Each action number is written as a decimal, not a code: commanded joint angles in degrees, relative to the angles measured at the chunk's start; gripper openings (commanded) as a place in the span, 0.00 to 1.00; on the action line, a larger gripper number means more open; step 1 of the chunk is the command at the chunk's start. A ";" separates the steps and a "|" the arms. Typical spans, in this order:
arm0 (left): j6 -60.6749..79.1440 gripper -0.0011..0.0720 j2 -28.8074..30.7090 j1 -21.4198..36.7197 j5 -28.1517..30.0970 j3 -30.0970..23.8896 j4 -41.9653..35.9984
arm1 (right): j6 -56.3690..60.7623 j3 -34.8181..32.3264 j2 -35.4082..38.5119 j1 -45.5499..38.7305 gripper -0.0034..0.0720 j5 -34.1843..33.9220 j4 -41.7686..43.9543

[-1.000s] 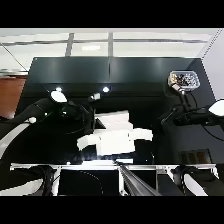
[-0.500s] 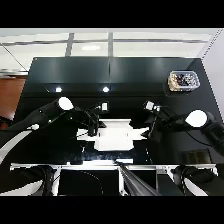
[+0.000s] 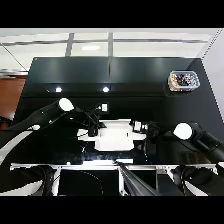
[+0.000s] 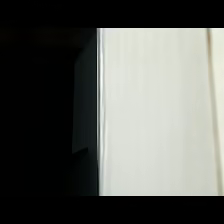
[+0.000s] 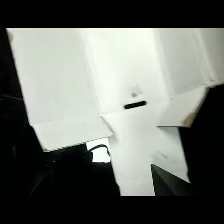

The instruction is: Fold the box and place the chain.

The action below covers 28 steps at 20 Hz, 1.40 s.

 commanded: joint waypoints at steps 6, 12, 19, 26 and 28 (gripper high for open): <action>-0.22 0.05 -0.55 -0.04 -0.04 -0.02 0.42 | -1.68 -2.05 -1.77 7.63 0.97 -6.32 0.02; -0.24 0.05 -0.55 -0.04 -0.26 -0.02 0.42 | -1.86 -2.05 -4.39 14.29 0.97 -15.15 2.16; -0.24 0.05 -0.55 -0.04 -0.31 -0.02 0.42 | 0.39 -0.48 -4.87 15.15 0.97 -16.57 3.34; -0.35 0.05 -0.55 -0.04 -0.31 0.00 0.42 | 6.75 6.54 -4.55 7.63 0.97 -12.15 -3.21; -0.35 0.05 -0.55 -0.04 -0.31 0.00 0.39 | 6.75 6.60 -4.55 5.29 0.97 -12.20 -3.02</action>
